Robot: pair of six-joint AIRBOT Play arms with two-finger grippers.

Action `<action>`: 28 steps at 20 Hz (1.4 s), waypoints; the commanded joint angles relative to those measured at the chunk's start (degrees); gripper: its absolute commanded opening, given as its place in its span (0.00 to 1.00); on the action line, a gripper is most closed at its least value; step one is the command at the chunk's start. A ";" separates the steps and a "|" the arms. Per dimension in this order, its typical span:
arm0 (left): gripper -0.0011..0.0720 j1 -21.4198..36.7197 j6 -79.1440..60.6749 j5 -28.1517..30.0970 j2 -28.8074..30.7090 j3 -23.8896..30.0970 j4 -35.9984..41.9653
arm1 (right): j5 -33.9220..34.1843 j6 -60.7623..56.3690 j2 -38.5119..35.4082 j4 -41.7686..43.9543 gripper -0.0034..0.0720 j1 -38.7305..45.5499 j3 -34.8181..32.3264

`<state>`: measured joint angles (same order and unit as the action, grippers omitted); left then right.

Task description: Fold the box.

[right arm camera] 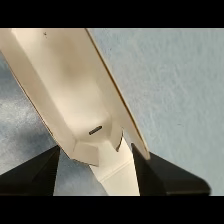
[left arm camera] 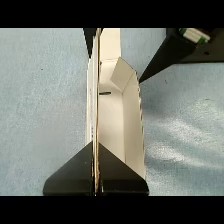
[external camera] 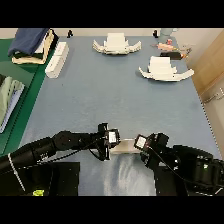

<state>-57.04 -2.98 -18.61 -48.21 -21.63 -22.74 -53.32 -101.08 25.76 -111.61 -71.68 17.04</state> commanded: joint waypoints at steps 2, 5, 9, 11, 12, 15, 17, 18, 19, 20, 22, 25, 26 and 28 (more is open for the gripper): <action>0.04 -0.04 0.00 0.04 -0.02 0.02 0.00 | 3.96 20.81 -7.96 11.50 0.99 10.08 -3.78; 0.04 -0.04 0.00 0.04 -0.02 0.02 0.00 | 7.06 36.83 -5.20 22.21 0.99 19.52 -3.78; 0.04 -0.04 -0.02 0.04 -0.02 0.02 0.00 | 8.48 68.43 2.32 46.86 1.00 35.01 -2.69; 0.04 -0.04 0.00 0.04 -0.02 0.02 0.00 | 6.69 81.44 6.97 56.35 1.00 42.12 -1.14; 0.04 -0.04 0.00 0.04 -0.02 0.02 0.00 | 5.75 86.47 9.44 59.71 1.00 45.03 -0.42; 0.04 -0.04 -0.02 0.04 -0.02 0.02 0.00 | 3.50 93.11 14.97 63.30 1.00 48.68 1.22; 0.04 -0.04 0.00 0.04 -0.02 0.02 0.00 | 3.80 93.15 16.50 62.60 1.00 48.70 1.22; 0.04 -0.04 -0.02 0.04 -0.02 0.02 0.00 | 3.80 93.11 16.61 62.55 1.00 48.72 1.22; 0.04 -0.04 0.00 0.04 -0.02 0.02 0.00 | 3.78 92.24 16.52 62.47 1.00 48.72 1.22; 0.04 -0.04 0.00 0.04 -0.02 0.02 0.00 | 3.50 89.81 15.98 61.53 0.99 48.70 1.22; 0.04 -0.04 0.00 0.04 -0.02 0.02 0.00 | 2.64 87.86 14.36 59.54 0.99 48.72 1.22; 0.04 -0.04 0.00 0.04 -0.02 0.02 0.00 | 1.64 87.56 13.22 59.60 0.98 48.70 1.20; 0.04 -0.04 0.00 0.04 -0.02 0.02 0.00 | 1.90 87.60 13.62 59.69 0.98 48.70 1.16; 0.04 -0.04 -0.02 0.04 -0.02 0.02 0.00 | 2.86 88.17 15.61 60.30 0.98 48.70 1.16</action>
